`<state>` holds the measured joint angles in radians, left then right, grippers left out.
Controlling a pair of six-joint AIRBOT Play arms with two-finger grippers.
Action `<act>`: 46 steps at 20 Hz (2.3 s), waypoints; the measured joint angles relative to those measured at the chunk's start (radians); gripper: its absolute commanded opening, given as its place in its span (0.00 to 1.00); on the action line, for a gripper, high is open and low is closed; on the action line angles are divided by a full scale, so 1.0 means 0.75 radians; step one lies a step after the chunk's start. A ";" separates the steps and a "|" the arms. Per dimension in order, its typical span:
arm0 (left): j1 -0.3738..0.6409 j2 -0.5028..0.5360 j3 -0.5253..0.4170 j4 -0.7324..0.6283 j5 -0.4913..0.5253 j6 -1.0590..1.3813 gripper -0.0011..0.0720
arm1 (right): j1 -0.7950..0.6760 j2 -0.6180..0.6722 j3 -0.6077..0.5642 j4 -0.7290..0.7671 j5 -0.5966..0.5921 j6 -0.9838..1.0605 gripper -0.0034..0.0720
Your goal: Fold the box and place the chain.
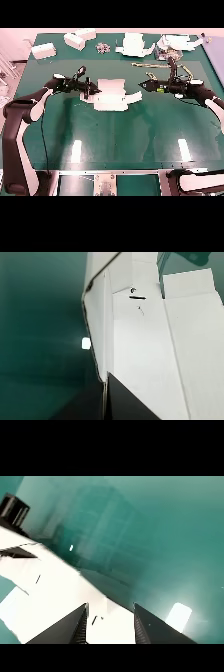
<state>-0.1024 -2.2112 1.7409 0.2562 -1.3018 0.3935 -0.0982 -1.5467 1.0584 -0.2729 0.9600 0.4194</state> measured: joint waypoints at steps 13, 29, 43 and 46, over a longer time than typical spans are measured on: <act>0.000 -0.001 -0.001 -0.002 -0.022 -0.001 0.04 | 0.392 0.327 -0.435 -0.178 -0.395 -0.576 0.82; 0.000 -0.001 -0.001 -0.003 -0.024 -0.002 0.04 | 0.631 0.269 -0.488 -0.207 -0.775 -1.033 0.87; 0.001 -0.001 -0.001 -0.003 -0.028 -0.004 0.04 | 0.623 0.112 -0.306 -0.158 -0.837 -1.085 0.87; 0.001 -0.001 -0.001 -0.003 -0.036 -0.003 0.04 | 0.597 0.108 -0.279 -0.138 -0.818 -1.086 0.88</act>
<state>-0.1020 -2.2120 1.7405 0.2543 -1.3289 0.3912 0.3492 -1.4654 0.8494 -0.3767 0.3466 -0.3954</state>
